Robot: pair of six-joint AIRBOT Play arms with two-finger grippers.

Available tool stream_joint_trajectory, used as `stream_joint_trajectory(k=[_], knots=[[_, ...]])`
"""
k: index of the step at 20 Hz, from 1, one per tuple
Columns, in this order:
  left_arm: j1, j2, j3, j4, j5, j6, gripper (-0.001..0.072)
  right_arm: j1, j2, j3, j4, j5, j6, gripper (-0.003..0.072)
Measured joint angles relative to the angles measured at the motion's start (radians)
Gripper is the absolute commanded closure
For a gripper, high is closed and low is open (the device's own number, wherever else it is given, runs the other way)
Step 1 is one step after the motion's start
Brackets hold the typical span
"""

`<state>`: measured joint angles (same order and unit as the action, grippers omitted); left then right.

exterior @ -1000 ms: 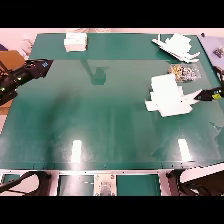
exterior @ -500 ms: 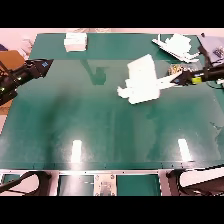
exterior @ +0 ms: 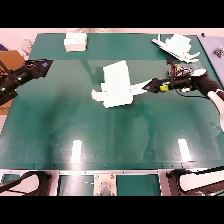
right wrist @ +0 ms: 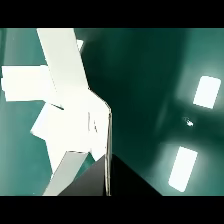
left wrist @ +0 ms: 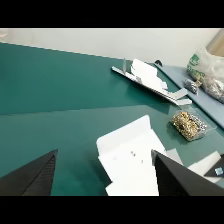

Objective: Fold the box and place the chain.

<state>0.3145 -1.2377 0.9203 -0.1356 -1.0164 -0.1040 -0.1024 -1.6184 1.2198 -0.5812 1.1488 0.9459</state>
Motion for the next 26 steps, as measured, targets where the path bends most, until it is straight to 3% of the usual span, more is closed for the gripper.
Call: stream_joint_trajectory(k=[12,26], knots=[[0.0,0.0,0.0,0.068,0.013,0.0,0.0015,0.055,-0.002,-0.172,0.092,-0.223,-0.122,0.0679],[0.0,0.0,0.0,0.084,0.017,0.0,0.0014,0.025,-0.002,-0.204,0.116,-0.263,-0.196,0.0679]])
